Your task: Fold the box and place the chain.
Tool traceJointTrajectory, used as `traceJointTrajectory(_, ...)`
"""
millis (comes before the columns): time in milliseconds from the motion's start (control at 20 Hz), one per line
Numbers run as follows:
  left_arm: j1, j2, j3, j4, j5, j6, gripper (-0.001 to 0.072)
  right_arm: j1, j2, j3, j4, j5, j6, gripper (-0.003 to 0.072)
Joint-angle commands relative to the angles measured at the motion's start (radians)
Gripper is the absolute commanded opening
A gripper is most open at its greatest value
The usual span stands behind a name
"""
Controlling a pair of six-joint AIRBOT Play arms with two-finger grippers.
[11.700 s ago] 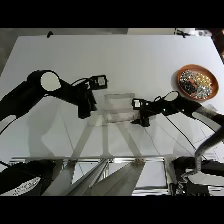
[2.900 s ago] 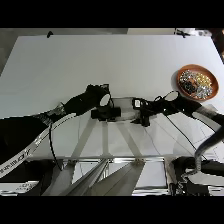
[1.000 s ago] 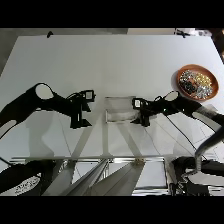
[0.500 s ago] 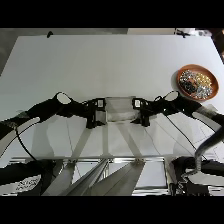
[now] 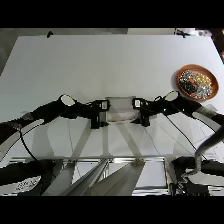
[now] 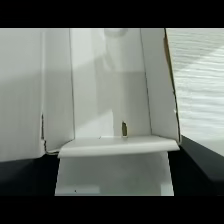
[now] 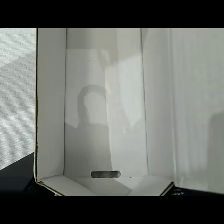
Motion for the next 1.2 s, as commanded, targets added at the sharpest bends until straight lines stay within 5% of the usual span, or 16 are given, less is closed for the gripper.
traceJointTrajectory(0,-0.008,-0.006,0.000,-0.023,0.011,0.000,0.0713,0.000,0.000,0.000,0.000,0.000,0.000,0.0534)
traceJointTrajectory(350,-0.017,-0.060,0.000,-0.037,0.027,-0.003,0.0675,0.000,0.000,0.000,0.000,0.000,0.000,0.0534)
traceJointTrajectory(450,-0.019,-0.062,0.000,-0.040,0.027,-0.003,0.0493,0.000,0.000,0.000,0.000,0.000,0.000,0.0534)
traceJointTrajectory(500,-0.018,-0.062,0.000,-0.047,0.028,-0.003,0.0480,0.000,0.000,0.000,0.000,0.000,0.000,0.0534)
traceJointTrajectory(650,-0.019,-0.062,0.000,-0.048,0.031,-0.003,0.0259,0.000,0.000,0.000,0.000,0.000,0.000,0.0534)
traceJointTrajectory(750,-0.018,-0.062,0.000,-0.048,0.031,-0.003,0.0210,0.000,0.000,0.000,0.000,0.000,0.000,0.0534)
traceJointTrajectory(1150,-0.018,-0.062,0.000,-0.048,0.029,-0.003,0.0210,0.000,0.000,0.000,0.000,0.000,0.000,0.0534)
